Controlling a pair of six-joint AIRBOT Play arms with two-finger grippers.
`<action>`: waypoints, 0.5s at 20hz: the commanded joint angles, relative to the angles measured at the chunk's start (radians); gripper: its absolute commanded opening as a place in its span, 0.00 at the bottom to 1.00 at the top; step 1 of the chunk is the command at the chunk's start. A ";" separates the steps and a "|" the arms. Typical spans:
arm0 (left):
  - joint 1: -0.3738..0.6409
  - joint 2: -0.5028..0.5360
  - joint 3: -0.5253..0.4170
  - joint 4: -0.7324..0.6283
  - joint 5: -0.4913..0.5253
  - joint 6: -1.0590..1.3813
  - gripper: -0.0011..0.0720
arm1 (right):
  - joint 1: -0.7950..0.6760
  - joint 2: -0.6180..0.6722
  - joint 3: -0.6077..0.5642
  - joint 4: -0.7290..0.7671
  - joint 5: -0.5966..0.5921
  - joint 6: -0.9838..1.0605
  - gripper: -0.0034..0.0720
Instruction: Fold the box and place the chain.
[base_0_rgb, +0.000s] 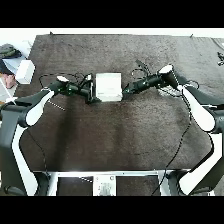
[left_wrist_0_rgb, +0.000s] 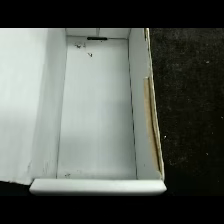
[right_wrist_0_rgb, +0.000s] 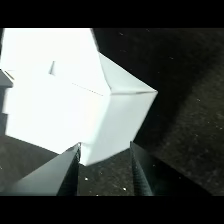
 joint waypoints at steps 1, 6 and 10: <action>0.000 0.000 0.000 0.000 0.000 0.001 0.57 | 0.019 0.002 0.005 0.000 -0.017 0.040 0.65; 0.000 0.000 0.000 0.000 0.000 0.000 0.57 | 0.099 0.002 0.072 -0.220 -0.084 0.155 0.65; 0.000 0.000 0.000 0.000 0.000 0.000 0.57 | 0.148 0.001 0.117 -0.335 -0.105 0.247 0.64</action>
